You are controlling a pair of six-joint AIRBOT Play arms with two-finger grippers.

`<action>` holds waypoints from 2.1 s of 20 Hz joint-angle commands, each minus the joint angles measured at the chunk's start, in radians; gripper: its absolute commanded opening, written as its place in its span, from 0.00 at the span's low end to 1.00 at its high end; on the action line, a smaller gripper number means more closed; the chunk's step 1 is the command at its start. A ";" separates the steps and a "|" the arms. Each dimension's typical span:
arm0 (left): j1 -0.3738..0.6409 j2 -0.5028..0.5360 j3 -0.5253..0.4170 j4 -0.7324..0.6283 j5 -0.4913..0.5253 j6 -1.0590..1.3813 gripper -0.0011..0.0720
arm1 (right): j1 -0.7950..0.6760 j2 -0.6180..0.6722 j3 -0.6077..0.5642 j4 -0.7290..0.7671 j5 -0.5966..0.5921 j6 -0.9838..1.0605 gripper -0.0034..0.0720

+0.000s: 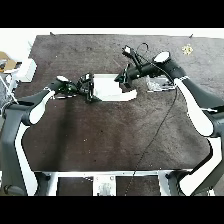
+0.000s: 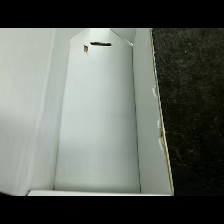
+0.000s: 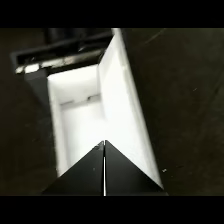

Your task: Fold the box and place the chain.

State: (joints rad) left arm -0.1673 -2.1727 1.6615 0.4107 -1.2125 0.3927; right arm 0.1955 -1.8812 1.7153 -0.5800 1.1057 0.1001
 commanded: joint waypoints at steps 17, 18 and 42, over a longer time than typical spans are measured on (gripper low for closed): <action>0.001 -0.001 0.000 0.000 0.000 0.000 0.41 | -0.010 -0.176 0.000 0.076 -0.098 -0.064 0.05; 0.001 -0.001 0.000 0.000 0.000 0.000 0.41 | -0.010 -0.176 0.000 0.076 -0.100 -0.064 0.05; 0.001 -0.001 0.000 0.000 0.000 0.000 0.41 | -0.011 -0.050 -0.082 -0.359 0.011 -0.105 0.73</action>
State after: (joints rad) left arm -0.1669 -2.1727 1.6615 0.4110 -1.2121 0.3931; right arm 0.1669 -1.9099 1.6432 -0.8833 1.1526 -0.0048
